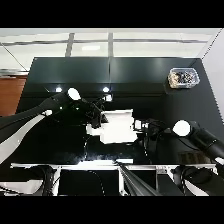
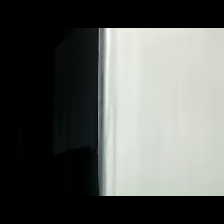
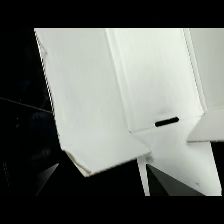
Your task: Fold the box and place the chain.
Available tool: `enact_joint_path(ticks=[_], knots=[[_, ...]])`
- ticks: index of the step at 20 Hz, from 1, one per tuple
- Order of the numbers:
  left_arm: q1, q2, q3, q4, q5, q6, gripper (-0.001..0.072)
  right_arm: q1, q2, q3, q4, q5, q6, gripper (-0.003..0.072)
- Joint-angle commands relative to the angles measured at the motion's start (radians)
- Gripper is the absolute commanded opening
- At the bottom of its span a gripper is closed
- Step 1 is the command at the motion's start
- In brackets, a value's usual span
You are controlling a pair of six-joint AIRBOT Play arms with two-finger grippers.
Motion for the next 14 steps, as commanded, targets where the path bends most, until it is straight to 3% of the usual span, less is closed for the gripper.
enact_joint_path(ticks=[1, 6, 9, 14], knots=[[0.0, -0.001, 0.0, 0.003, 0.0, 0.001, 0.0026, 0.07, -0.029, -0.041, 0.153, -0.157, -0.029, 0.063], [0.0, -0.001, 0.0, 0.003, -0.001, 0.001, 0.0026, 0.134, -0.028, -0.013, 0.11, -0.363, -0.061, 0.063], [0.0, -0.001, 0.0, 0.003, 0.0, 0.001, 0.0026, 0.122, -0.027, 0.053, -0.014, -0.341, -0.061, 0.0628], [-0.002, 0.003, 0.014, 0.007, 0.006, 0.008, 0.0024, 0.022, -0.028, 0.097, -0.003, -0.248, -0.062, 0.0628]])
